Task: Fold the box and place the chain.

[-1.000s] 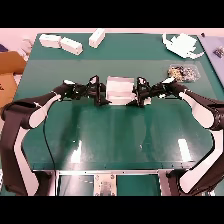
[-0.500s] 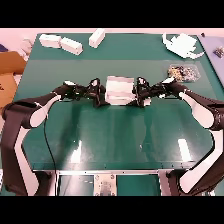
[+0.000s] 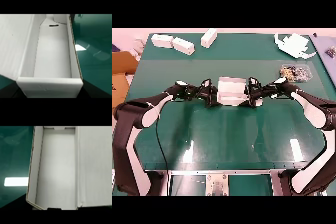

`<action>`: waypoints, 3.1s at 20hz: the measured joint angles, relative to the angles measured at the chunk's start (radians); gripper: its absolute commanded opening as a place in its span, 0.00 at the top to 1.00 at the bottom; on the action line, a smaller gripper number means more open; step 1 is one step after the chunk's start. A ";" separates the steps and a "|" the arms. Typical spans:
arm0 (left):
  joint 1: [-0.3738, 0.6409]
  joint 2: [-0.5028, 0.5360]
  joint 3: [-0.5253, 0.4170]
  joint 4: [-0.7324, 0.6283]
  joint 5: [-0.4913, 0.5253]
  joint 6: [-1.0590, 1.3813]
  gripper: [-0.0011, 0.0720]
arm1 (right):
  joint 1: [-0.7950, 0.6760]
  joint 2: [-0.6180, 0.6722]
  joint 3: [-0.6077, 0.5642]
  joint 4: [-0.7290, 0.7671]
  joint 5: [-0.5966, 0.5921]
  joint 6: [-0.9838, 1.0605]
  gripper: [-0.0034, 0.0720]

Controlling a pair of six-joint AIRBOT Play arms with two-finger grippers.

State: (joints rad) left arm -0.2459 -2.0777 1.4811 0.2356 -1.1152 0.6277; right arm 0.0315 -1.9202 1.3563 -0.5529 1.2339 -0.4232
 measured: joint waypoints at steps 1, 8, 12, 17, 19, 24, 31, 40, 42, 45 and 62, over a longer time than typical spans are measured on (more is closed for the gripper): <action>0.000 0.000 0.000 0.002 0.000 0.000 0.50 | 0.000 0.000 0.000 0.000 0.000 0.000 0.38; 0.000 0.000 0.000 0.008 0.003 0.000 0.50 | 0.000 0.000 0.000 0.001 -0.003 -0.001 0.38; 0.000 0.001 0.000 0.010 0.005 -0.009 0.50 | 0.000 0.000 0.000 0.001 -0.005 -0.001 0.38; 0.000 0.001 0.000 0.011 0.006 -0.015 0.50 | 0.000 0.000 0.000 0.002 -0.006 -0.001 0.38; 0.000 0.001 0.000 0.011 0.006 -0.016 0.50 | 0.000 0.000 0.000 0.002 -0.006 -0.001 0.38; 0.000 0.001 0.000 0.010 0.006 -0.016 0.50 | 0.000 0.000 0.000 0.002 -0.006 -0.001 0.38; 0.000 0.001 0.000 0.010 0.009 -0.017 0.50 | -0.002 0.001 0.002 0.004 0.000 0.010 0.00; 0.001 0.001 0.001 0.007 0.014 -0.019 0.50 | -0.066 0.024 0.069 0.006 0.077 0.044 0.00; 0.001 0.001 0.000 0.010 0.012 -0.018 0.50 | -0.098 0.043 0.089 0.010 0.083 0.057 0.00; 0.001 0.001 0.000 0.010 0.009 -0.018 0.50 | -0.143 0.081 0.105 0.008 0.097 0.095 0.15; 0.001 0.001 0.000 0.011 0.006 -0.018 0.50 | -0.017 0.111 0.114 0.100 0.068 0.389 0.94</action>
State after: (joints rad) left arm -0.2451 -2.0769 1.4815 0.2466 -1.1091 0.6102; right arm 0.0143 -1.8095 1.4708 -0.4530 1.3018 -0.0338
